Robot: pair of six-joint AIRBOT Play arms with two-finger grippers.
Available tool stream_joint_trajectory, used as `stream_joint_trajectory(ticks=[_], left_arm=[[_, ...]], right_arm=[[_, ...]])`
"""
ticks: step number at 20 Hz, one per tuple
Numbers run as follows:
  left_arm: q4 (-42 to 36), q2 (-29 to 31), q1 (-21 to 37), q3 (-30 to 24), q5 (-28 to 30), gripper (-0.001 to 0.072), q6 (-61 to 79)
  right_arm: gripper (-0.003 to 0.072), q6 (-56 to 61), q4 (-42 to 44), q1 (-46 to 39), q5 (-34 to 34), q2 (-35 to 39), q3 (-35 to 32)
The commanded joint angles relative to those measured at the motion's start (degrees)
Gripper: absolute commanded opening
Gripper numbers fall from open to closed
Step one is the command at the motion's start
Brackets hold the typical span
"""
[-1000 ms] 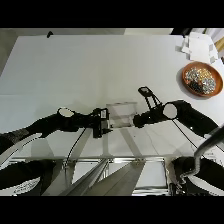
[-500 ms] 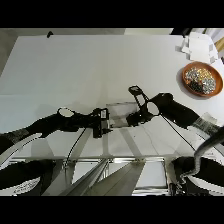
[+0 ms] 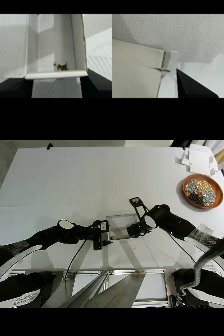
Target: Fold the box and place the chain.
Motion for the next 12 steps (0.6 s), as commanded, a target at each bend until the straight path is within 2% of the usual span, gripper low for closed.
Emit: stream_joint_trajectory(ticks=[1, 2, 3, 5, 6, 7, 9, 12], left_arm=[[0.0, 0.0, 0.0, 0.0, 0.0, 0.0103, 0.0], [0.0, 0.0, 0.0, 0.0, 0.0, 0.0103, 0.0], [0.0, 0.0, 0.0, 0.0, 0.0, 0.0103, 0.0], [0.0, 0.0, 0.0, 0.0, 0.0, 0.0103, 0.0], [0.0, 0.0, 0.0, 0.0, 0.0, 0.0103, 0.0], [0.0, 0.0, 0.0, 0.0, 0.0, 0.0103, 0.0], [0.0, 0.0, 0.0, 0.0, 0.0, 0.0103, 0.0], [0.0, 0.0, 0.0, 0.0, 0.0, 0.0103, 0.0]], right_arm=[[0.0228, 1.6, -0.5, 0.3, -1.9, -0.3, 0.0], [0.0227, 1.6, -0.5, 0.7, -2.1, -0.3, 0.0], [0.0185, 1.6, -0.5, 1.4, -3.0, -0.5, 0.0], [0.0156, 1.6, -0.5, 2.4, -3.8, -0.8, 0.0], [0.0082, 1.6, -0.5, 2.8, -3.8, -0.9, 0.0], [0.0041, 1.6, -0.5, 2.9, -3.8, -0.9, 0.0], [0.0014, 1.6, -0.5, 2.9, -3.1, -0.9, 0.0], [0.0018, 1.6, -0.5, 2.9, -2.3, -0.9, 0.0]])
